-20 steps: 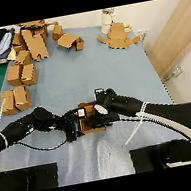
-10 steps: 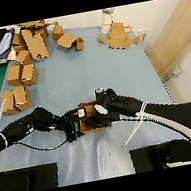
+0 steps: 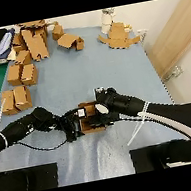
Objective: Fold the box.
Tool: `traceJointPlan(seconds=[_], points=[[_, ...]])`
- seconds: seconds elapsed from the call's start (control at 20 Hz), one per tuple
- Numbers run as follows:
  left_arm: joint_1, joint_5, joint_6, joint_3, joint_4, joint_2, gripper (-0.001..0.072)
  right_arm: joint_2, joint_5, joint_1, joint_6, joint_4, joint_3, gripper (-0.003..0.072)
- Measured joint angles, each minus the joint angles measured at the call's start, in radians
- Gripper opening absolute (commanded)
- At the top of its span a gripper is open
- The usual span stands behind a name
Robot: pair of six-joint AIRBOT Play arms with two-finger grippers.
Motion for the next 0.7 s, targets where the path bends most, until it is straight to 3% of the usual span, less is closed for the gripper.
traceJointPlan(seconds=[0.7], points=[[0.0,0.0,0.0,0.0,0.0,0.0,0.0446,0.16,0.044,0.0,0.054,-0.042,0.016,0.0287]])
